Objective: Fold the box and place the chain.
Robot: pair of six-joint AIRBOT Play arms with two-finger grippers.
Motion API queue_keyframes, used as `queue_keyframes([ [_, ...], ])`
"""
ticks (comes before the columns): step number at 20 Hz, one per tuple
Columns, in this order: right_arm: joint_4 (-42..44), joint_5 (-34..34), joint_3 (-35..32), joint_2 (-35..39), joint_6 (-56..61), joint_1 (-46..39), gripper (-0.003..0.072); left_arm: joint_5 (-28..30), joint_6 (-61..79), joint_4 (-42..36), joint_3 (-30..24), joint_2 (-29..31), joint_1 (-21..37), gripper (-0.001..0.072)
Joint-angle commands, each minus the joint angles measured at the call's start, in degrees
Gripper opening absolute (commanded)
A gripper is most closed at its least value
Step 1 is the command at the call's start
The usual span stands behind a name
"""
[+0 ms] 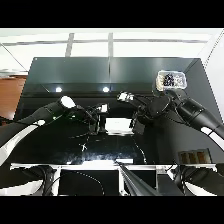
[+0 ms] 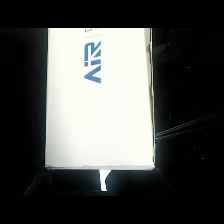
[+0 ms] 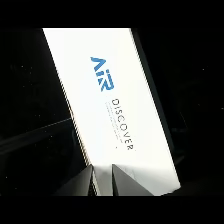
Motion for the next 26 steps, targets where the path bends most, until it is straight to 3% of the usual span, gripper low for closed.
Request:
queue_keyframes([
  [1, 0.2, 0.4, -1.0, -0.2, 0.2, 0.1, 0.0130, 0.0, -0.1, 0.0, 0.0, 0.0, 0.0, 0.0475],
  [9, 0.2, -0.4, -0.8, 3.1, 3.1, -0.1, 0.0132, 0.0, -0.1, 0.0, 0.0, 0.0, 0.0, 0.0475],
  [13, -1.0, -3.4, -0.9, 7.4, 10.4, -3.2, 0.0128, 0.0, -0.1, 0.0, 0.0, 0.0, 0.0, 0.0475],
  [15, 0.9, -6.6, -1.2, 8.7, 20.8, -7.3, 0.0023, 0.0, -0.1, 0.0, 0.0, 0.0, 0.0, 0.0475],
  [16, 5.2, -7.1, -2.8, 8.7, 25.4, -9.2, 0.0023, 0.0, -0.1, 0.0, 0.0, 0.0, 0.0, 0.0475],
  [20, 27.4, 10.7, -13.7, 8.3, 30.6, -7.9, 0.0022, 0.0, -0.1, 0.0, 0.0, 0.0, 0.0, 0.0475],
  [22, 28.5, 14.9, -14.6, 6.6, 31.7, -5.9, 0.0022, 0.0, -0.1, 0.0, 0.0, 0.0, 0.0, 0.0475],
  [26, 27.9, 15.3, -14.7, 1.7, 32.7, -4.9, 0.0023, 0.0, -0.1, 0.0, 0.0, 0.0, 0.0, 0.0475],
])
